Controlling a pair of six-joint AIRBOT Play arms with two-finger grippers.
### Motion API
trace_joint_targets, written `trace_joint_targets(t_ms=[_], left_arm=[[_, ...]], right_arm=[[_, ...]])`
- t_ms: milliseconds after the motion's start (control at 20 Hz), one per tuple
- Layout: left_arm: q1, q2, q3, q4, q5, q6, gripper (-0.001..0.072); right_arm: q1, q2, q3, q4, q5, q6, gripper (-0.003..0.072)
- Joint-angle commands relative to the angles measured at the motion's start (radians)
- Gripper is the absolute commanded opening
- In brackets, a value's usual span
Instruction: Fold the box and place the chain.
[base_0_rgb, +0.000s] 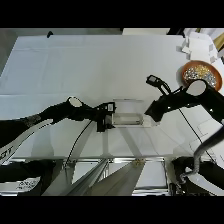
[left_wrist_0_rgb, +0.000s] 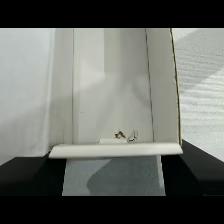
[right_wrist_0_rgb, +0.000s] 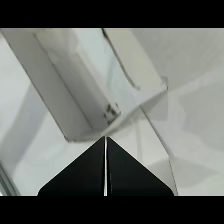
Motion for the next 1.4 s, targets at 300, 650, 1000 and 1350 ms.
trace_joint_targets(t_ms=[300,650,1000,1350], left_arm=[[0.0,0.0,0.0,0.0,-0.01,0.0,0.0204],[0.0,0.0,0.0,0.0,-0.01,0.0,0.0204],[0.0,0.0,0.0,0.0,-0.01,0.0,0.0204],[0.0,0.0,0.0,0.0,-0.01,0.0,0.0204]], right_arm=[[-0.011,0.191,-0.145,-0.176,-0.053,-0.368,0.0313],[0.167,0.246,-0.352,-0.156,-0.472,-0.689,0.0261],[0.188,0.1,-0.352,-0.032,-0.557,-0.689,0.0258],[0.188,0.092,-0.352,0.064,-0.562,-0.731,0.0155]])
